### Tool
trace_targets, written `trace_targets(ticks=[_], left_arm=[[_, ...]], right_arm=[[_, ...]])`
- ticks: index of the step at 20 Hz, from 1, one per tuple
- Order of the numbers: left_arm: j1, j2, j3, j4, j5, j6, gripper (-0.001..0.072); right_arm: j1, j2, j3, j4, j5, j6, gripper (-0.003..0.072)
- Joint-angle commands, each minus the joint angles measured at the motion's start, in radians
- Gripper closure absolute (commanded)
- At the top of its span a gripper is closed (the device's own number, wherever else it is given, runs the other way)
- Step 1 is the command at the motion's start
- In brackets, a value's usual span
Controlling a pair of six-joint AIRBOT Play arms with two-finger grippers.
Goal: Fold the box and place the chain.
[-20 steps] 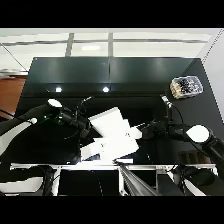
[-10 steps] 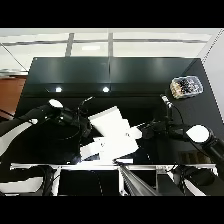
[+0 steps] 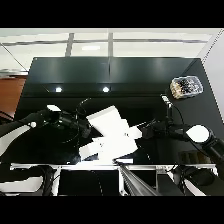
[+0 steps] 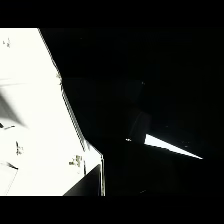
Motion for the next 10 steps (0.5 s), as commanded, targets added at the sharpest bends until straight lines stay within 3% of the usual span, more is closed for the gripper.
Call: trace_targets(ticks=[1,2,4,10], left_arm=[[0.0,0.0,-0.005,0.014,-0.011,0.022,0.0318],[0.001,0.0,-0.005,0.024,-0.016,0.024,0.038],[0.001,0.0,-0.005,0.023,-0.021,0.024,0.0432],[0.0,0.0,-0.005,0.023,-0.044,0.026,0.0433]], right_arm=[[0.001,0.0,-0.001,0.0,-0.001,0.0,0.0665],[0.001,0.0,-0.001,0.0,-0.001,0.0,0.0665],[0.001,0.0,-0.001,0.0,-0.001,0.0,0.0665],[0.001,0.0,-0.001,0.0,-0.001,0.0,0.0665]])
